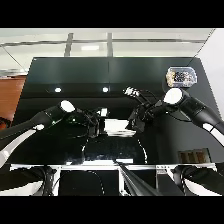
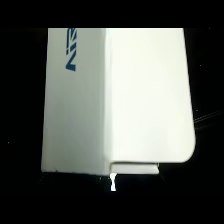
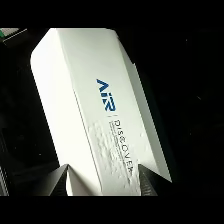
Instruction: Fold the box and place the chain.
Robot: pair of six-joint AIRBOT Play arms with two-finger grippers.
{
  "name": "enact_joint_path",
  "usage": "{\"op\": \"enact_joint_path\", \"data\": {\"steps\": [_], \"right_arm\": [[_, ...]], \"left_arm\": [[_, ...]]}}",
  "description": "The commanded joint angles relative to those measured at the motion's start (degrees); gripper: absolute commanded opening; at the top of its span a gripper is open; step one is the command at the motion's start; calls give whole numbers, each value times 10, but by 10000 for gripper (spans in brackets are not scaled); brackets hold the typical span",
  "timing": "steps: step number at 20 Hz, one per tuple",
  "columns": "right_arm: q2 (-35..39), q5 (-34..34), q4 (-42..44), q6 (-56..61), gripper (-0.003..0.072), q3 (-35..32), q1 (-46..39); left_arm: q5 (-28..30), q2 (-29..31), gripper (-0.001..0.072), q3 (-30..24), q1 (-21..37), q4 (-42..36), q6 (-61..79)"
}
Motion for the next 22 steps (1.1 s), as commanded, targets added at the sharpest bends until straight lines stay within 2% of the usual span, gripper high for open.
{"op": "enact_joint_path", "data": {"steps": [1, 6, 7, 8, 22], "right_arm": [[0, -9, -7, 3, 428, 0, 1], [0, -8, -19, 9, 418, 0, 1], [0, -9, -19, 9, 360, 0, 1], [0, -9, -19, 9, 252, 0, 1], [0, 4, -55, 9, 255, 0, 1]], "left_arm": [[0, 0, 403, 1, 0, 0, 0], [0, 0, 403, 1, 0, 0, 0], [0, 0, 403, 1, 0, 0, 0], [0, 0, 403, 1, 0, 0, 0], [0, 0, 404, 1, 0, 0, 0]]}}
